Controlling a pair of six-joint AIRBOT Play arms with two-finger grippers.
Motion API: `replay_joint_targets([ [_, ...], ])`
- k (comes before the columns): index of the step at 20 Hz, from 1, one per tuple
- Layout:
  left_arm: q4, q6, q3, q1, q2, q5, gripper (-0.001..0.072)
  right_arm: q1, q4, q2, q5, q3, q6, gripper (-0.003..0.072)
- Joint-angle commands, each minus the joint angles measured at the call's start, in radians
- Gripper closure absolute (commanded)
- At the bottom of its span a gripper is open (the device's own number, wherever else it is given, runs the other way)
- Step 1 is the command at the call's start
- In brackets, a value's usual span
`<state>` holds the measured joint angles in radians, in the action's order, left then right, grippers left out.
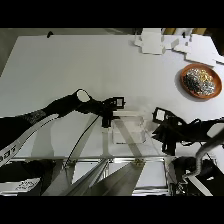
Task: Fold the box and place the chain.
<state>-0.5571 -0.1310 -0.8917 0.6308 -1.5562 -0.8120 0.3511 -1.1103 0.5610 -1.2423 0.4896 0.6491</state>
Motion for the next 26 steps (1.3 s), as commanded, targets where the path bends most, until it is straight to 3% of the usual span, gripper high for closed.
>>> replay_joint_targets([
  [1, 0.000, 0.000, 0.001, 0.000, -0.001, 0.000, 0.0702, 0.132, -0.175, -0.001, 0.168, -0.089, -0.027, 0.0334],
  [2, 0.000, 0.000, 0.001, 0.000, -0.001, 0.000, 0.0702, 0.188, -0.222, -0.001, 0.224, -0.110, -0.027, 0.0250],
  [4, 0.000, 0.000, 0.001, 0.000, -0.001, 0.000, 0.0702, 0.288, -0.279, -0.001, 0.326, -0.153, -0.027, 0.0204],
  [9, 0.000, 0.000, 0.001, 0.000, -0.001, 0.000, 0.0702, 0.428, -0.284, -0.001, 0.565, -0.265, -0.026, 0.0196],
  [10, 0.000, 0.000, 0.001, 0.000, -0.001, 0.000, 0.0702, 0.442, -0.279, -0.001, 0.605, -0.280, -0.026, 0.0107],
  [15, 0.000, 0.000, 0.001, 0.000, -0.001, 0.000, 0.0702, 0.468, -0.275, -0.001, 0.634, -0.321, -0.027, 0.0021],
  [26, 0.000, 0.000, 0.001, 0.000, -0.001, 0.000, 0.0702, 0.468, -0.286, 0.091, 0.723, -0.327, -0.027, 0.0021],
])
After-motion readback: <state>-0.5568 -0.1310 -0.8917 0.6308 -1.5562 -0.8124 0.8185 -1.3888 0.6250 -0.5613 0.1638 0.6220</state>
